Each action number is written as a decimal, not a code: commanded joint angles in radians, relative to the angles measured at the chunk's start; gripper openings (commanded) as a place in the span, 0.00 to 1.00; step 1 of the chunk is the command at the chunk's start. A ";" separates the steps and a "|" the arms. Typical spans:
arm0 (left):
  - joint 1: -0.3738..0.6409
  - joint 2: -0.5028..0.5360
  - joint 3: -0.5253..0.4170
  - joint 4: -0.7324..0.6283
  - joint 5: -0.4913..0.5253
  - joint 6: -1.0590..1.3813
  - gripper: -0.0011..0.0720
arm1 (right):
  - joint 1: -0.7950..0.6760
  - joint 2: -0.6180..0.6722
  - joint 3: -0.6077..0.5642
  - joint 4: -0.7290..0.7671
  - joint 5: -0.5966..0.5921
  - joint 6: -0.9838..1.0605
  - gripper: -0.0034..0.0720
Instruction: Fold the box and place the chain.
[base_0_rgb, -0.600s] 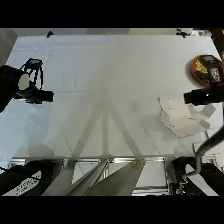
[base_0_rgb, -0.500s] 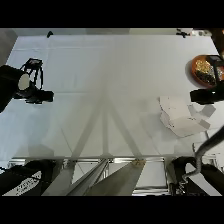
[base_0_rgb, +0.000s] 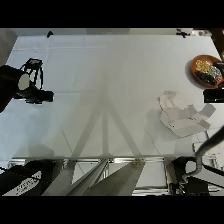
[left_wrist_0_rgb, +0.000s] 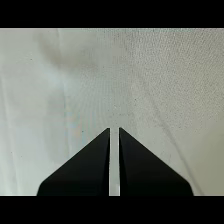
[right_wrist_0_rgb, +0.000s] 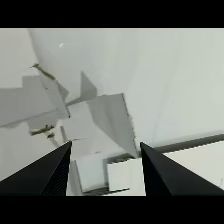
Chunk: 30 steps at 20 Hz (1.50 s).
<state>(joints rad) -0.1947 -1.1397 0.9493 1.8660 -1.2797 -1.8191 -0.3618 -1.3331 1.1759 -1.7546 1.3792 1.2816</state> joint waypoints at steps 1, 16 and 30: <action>0.000 0.000 0.000 0.000 0.000 0.000 0.11 | -0.007 -0.119 0.104 -0.084 0.004 -0.009 0.69; 0.000 0.000 0.000 0.000 0.000 0.000 0.11 | -0.007 -0.349 0.152 -0.094 0.138 -0.079 0.58; 0.000 0.000 0.000 0.000 0.000 0.000 0.11 | -0.014 -0.346 0.152 0.008 0.314 -0.022 0.06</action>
